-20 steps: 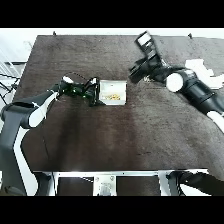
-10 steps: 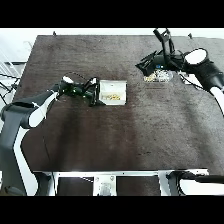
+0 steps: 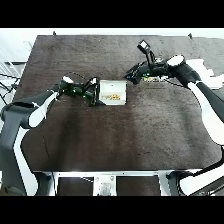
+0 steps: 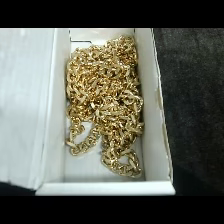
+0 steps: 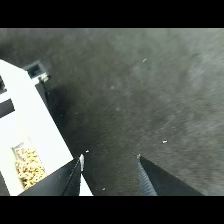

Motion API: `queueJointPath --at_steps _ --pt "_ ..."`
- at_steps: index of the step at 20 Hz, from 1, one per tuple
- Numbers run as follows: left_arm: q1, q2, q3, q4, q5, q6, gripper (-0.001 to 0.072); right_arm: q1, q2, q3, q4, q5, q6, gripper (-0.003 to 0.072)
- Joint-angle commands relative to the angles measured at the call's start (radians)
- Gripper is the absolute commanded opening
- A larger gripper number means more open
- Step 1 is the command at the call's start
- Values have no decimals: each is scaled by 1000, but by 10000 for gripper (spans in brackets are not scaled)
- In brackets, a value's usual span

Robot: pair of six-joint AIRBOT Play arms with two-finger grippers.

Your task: Fold the box and place the chain.

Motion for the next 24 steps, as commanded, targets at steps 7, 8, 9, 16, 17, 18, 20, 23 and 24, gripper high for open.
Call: queueJointPath --at_steps 7,8,9,16,17,18,20,23,24 --pt "0 -1 0 0 0 0 503 47 -43 10 -64 198 -18 411" --pt "0 -1 0 0 1 0 503 50 -43 10 -64 209 -21 413" --pt "0 -1 0 0 1 0 502 54 -43 10 -64 211 -22 427" --pt "0 -1 0 0 1 0 503 82 -44 10 -65 207 -60 456" --pt "0 -1 0 0 1 0 503 89 -44 10 -64 208 -73 457" --pt "0 -1 0 0 1 0 502 94 -44 10 -68 208 -84 457" --pt "0 -1 0 0 1 0 503 98 -44 10 -74 208 -84 507" --pt "0 -1 0 0 1 0 502 98 -44 10 -81 210 -93 524" --pt "0 -1 0 0 1 0 502 99 -44 10 -81 212 -102 524"
